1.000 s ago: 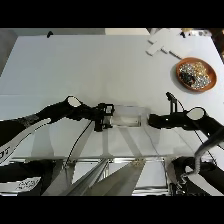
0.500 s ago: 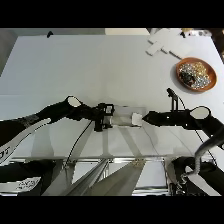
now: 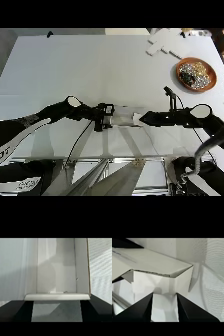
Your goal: Fold the box and place the chain.
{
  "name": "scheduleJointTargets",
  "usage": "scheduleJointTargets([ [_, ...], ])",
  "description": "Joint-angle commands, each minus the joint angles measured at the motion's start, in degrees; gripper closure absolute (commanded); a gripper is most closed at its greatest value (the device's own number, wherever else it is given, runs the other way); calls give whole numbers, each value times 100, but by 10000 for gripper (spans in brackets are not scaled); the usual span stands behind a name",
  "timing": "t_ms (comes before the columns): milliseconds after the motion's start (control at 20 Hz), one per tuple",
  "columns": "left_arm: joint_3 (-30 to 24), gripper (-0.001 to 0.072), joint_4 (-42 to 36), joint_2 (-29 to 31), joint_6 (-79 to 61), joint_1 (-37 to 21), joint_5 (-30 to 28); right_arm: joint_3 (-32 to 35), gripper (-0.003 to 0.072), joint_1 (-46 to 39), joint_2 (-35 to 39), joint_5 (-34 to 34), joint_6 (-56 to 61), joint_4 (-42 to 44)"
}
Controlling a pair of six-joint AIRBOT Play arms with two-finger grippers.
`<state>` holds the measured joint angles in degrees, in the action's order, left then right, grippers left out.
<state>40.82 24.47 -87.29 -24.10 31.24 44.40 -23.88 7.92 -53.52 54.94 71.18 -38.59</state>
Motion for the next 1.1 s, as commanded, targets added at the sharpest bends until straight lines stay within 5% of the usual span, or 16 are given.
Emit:
scheduleJointTargets([
  [0, 2, 698, 0, 4, -2, 4, 0, -13, 279, 393, 4, -240, 743, -570],
  [350, 2, 698, 0, 4, -2, 4, 0, -879, 278, 1434, -531, -535, 2830, -2155],
  [700, 2, 698, 0, 4, -2, 4, 0, -1867, 292, 2494, -1475, -155, 4594, -3263],
  [1050, 2, 698, 0, 4, -2, 4, 0, -2227, 294, 2643, -1626, 586, 5963, -4328],
])
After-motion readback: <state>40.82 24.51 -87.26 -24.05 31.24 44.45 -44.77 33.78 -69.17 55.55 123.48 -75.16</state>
